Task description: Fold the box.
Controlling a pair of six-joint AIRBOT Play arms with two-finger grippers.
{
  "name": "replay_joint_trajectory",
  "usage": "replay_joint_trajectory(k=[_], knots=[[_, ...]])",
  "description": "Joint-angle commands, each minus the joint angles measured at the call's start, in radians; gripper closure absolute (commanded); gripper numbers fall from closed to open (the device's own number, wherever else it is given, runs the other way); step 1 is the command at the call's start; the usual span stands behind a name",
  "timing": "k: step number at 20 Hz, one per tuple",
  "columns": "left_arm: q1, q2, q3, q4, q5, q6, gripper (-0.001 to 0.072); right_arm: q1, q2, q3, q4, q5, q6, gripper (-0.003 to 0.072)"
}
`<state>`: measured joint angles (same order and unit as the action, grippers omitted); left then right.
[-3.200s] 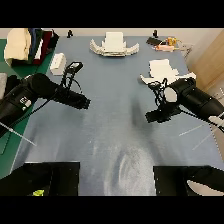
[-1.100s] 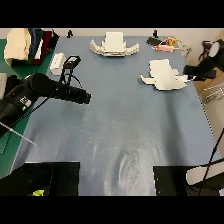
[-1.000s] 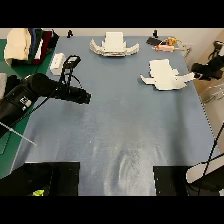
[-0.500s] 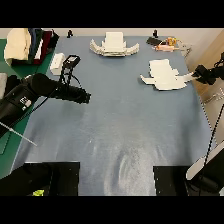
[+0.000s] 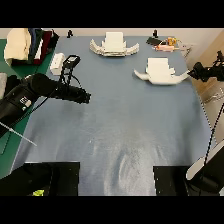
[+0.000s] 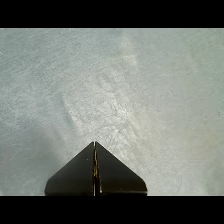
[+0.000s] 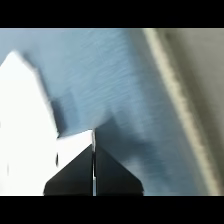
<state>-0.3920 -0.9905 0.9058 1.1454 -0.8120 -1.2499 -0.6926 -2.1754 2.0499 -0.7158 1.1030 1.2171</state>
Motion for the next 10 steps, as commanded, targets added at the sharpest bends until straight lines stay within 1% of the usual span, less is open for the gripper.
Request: replay_joint_trajectory(k=[1,4,5,6,8,10], knots=[[0.0,0.0,0.0,-0.029,-0.001,0.0,0.0695,0.001,0.013,0.002,0.166,0.17,-0.066,0.0683],[0.0,0.0,0.0,-0.066,-0.002,0.0,0.0695,0.003,0.053,-0.008,0.258,0.29,-0.054,0.0686],[0.0,0.0,0.0,-0.085,-0.001,-0.001,0.0695,0.003,0.079,-0.035,0.267,0.309,-0.035,0.0686],[0.0,0.0,0.0,-0.108,-0.002,-0.001,0.0695,0.008,0.117,-0.082,0.265,0.315,-0.029,0.0687],[0.0,0.0,0.0,-0.148,0.008,-0.001,0.0695,0.032,0.212,-0.214,0.262,0.31,-0.035,0.0688],[0.0,0.0,0.0,-0.16,0.027,-0.001,0.0695,0.068,0.342,-0.409,0.239,0.27,-0.071,0.0688]])
